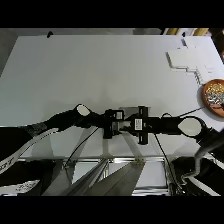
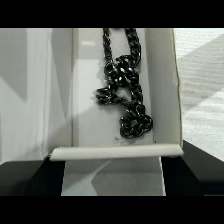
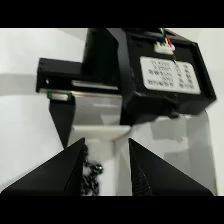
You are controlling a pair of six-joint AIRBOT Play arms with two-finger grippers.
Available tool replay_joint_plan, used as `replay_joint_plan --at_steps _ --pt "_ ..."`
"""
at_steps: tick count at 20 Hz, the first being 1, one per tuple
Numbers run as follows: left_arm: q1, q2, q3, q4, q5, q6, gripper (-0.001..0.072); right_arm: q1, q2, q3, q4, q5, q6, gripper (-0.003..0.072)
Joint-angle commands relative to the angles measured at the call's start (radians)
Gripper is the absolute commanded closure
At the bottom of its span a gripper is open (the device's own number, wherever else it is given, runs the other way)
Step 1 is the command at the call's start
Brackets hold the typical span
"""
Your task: Fold the box and place the chain.
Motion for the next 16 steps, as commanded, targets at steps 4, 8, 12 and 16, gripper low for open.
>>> replay_joint_plan --at_steps 4,8,12,16 --pt "0.0 0.0 0.0 0.0 0.0 0.0 0.0456 -0.344 0.121 0.0 -0.171 0.26 0.0 0.0532" --pt "0.0 0.0 0.0 0.001 0.0 0.0 0.0456 -0.531 0.09 -0.004 -0.341 0.256 0.0 0.0532" --pt "0.0 0.0 0.0 0.0 0.0 0.0 0.0456 -0.53 -0.039 -0.004 -0.333 0.198 -0.159 0.0532" --pt "0.0 0.0 0.0 0.0 0.0 0.0 0.0456 -0.53 -0.174 -0.004 -0.226 0.116 -0.353 0.053"
